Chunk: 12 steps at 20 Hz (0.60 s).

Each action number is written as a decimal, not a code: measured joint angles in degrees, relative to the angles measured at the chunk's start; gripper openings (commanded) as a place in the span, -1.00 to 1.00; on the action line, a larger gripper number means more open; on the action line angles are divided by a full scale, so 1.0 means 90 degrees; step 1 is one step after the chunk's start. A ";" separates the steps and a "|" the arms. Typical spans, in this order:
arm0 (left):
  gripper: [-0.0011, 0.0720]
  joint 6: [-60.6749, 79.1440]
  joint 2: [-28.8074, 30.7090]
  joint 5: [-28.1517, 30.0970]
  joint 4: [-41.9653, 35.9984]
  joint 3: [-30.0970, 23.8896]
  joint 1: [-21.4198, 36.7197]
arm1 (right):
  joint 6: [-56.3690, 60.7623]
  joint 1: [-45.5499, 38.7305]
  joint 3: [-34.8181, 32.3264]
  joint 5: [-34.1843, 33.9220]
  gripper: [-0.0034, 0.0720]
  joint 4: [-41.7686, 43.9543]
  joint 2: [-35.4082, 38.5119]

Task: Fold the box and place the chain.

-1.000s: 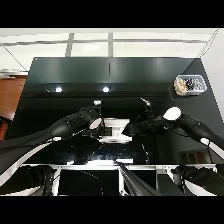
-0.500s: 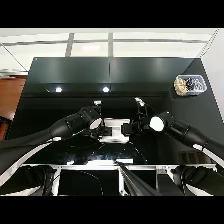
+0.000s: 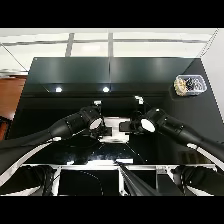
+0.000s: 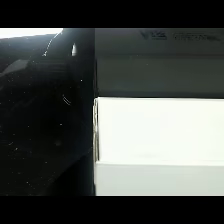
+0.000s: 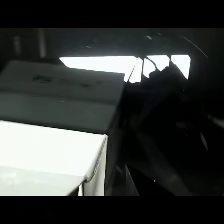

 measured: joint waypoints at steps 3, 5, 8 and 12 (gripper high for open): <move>-0.89 0.0002 0.0000 -0.0007 0.0005 0.0000 -0.0002 | 0.0265 0.0095 0.0243 0.0221 -0.10 0.0029 -0.0328; -0.89 0.0005 0.0000 -0.0017 0.0007 0.0000 0.0000 | 0.0367 0.0170 0.0342 0.0308 -0.10 0.0058 -0.0486; -0.89 0.0017 0.0000 -0.0022 0.0010 0.0000 -0.0002 | 0.0435 0.0228 0.0413 0.0369 -0.10 0.0078 -0.0651; -0.89 0.0024 0.0000 -0.0024 0.0010 0.0000 0.0000 | 0.0478 0.0296 0.0444 0.0466 -0.33 0.0078 -0.0775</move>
